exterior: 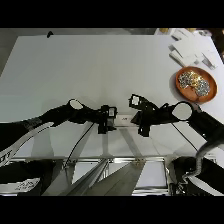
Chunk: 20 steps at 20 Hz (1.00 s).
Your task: Fold the box and place the chain.
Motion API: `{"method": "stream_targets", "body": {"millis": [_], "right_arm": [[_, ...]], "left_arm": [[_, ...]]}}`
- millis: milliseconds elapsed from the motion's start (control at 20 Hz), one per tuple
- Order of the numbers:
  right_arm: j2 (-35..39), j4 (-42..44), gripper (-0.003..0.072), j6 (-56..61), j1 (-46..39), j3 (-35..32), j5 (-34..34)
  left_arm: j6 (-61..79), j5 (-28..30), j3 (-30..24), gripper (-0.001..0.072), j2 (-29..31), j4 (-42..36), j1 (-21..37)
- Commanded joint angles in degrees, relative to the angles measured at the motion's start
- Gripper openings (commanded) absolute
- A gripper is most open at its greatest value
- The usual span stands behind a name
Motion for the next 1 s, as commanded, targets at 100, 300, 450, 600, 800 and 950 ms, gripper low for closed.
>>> {"method": "stream_targets", "body": {"millis": [100, 300, 450, 600, 800, 950], "right_arm": [[-1.0, -0.2, 0.0019, -1.0, 0.0, -0.9, 2.2], [-3.7, -0.3, 0.0019, -0.8, 0.0, -1.0, 1.9], [-5.0, -0.3, 0.0019, -0.8, 0.1, -1.0, 1.8], [-5.2, -0.3, 0.0019, -0.8, 0.0, -1.0, 1.8], [-4.2, -0.1, 0.0019, -0.3, 0.0, -1.0, 1.7], [0.7, -0.3, 0.0019, 2.4, 0.0, -1.0, 0.1]], "left_arm": [[0.0, 0.0, 0.0, 0.0009, 0.0, 0.0, 0.0], [0.0, 0.0, 0.0, 0.0009, 0.0, 0.0, 0.0], [0.0, 0.0, 0.0, 0.0009, 0.0, 0.0, 0.0], [0.0, 0.0, 0.0, 0.0009, 0.0, 0.0, 0.0], [0.0, 0.0, 0.0, 0.0009, 0.0, 0.0, 0.0], [0.0, 0.0, 0.0, 0.0009, 0.0, 0.0, 0.0]]}}
